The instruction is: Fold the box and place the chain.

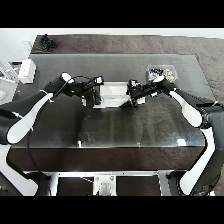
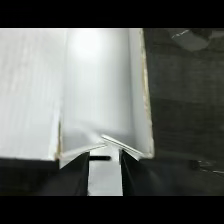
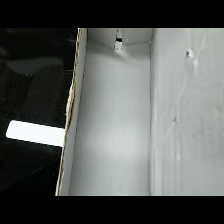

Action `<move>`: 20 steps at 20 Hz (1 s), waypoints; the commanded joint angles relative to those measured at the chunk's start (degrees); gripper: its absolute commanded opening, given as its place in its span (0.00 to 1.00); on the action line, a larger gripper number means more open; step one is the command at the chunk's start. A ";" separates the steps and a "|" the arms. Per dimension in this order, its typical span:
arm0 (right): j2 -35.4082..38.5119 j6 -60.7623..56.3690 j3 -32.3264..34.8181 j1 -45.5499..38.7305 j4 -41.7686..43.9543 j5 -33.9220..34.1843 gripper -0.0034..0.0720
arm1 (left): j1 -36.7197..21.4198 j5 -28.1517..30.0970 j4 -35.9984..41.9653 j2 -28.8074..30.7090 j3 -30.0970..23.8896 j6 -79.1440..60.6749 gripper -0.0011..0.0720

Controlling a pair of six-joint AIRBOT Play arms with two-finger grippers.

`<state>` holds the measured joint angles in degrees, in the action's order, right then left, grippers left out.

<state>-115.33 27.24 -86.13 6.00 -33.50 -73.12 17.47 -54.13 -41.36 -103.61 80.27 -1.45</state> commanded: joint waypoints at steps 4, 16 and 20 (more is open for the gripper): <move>0.02 0.00 -0.07 -0.02 0.02 0.02 0.71 | 0.79 8.00 0.33 -0.20 0.00 -2.08 0.40; 0.02 0.00 -0.07 -0.02 0.02 0.00 0.70 | 0.79 3.96 2.82 -1.55 -0.02 -3.61 0.69; 0.02 0.00 -0.07 -0.02 0.02 0.02 0.71 | 0.79 4.09 2.84 -1.53 0.00 -3.56 0.96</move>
<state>-115.33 27.27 -86.15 5.96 -33.47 -72.99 18.24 -50.15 -38.59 -105.16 80.25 -4.97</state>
